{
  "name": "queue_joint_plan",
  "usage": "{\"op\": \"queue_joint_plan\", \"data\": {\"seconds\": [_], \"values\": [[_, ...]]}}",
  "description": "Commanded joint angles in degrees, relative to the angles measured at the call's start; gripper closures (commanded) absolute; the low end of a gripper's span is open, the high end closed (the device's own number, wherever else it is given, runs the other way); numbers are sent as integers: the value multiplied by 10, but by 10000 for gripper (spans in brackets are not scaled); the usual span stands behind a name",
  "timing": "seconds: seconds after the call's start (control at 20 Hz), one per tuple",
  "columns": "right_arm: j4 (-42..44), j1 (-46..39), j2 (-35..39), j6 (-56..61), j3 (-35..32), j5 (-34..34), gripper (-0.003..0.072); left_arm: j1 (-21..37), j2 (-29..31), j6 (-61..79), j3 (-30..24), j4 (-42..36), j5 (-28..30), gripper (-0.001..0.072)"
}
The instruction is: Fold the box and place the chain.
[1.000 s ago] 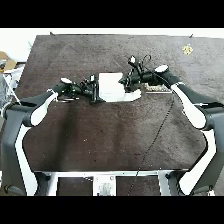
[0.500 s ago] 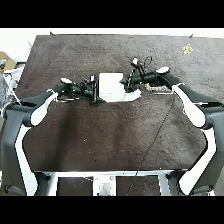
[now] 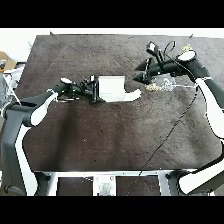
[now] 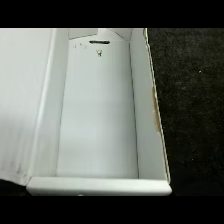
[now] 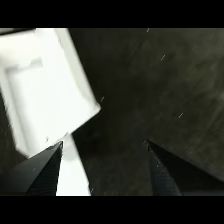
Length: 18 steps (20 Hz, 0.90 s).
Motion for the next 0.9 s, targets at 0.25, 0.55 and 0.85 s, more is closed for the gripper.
{"op": "queue_joint_plan", "data": {"seconds": [0.25, 0.55, 0.85], "values": [[-98, 56, -50, -127, -53, -52, 128, 0, 0, 0, 0, 0, 0, 649], [-67, 68, -70, -139, -53, -53, 322, 0, 0, 0, 0, 0, 0, 648], [-23, 71, -72, -136, -53, -28, 487, 0, 0, 0, 0, 0, 0, 648]]}}
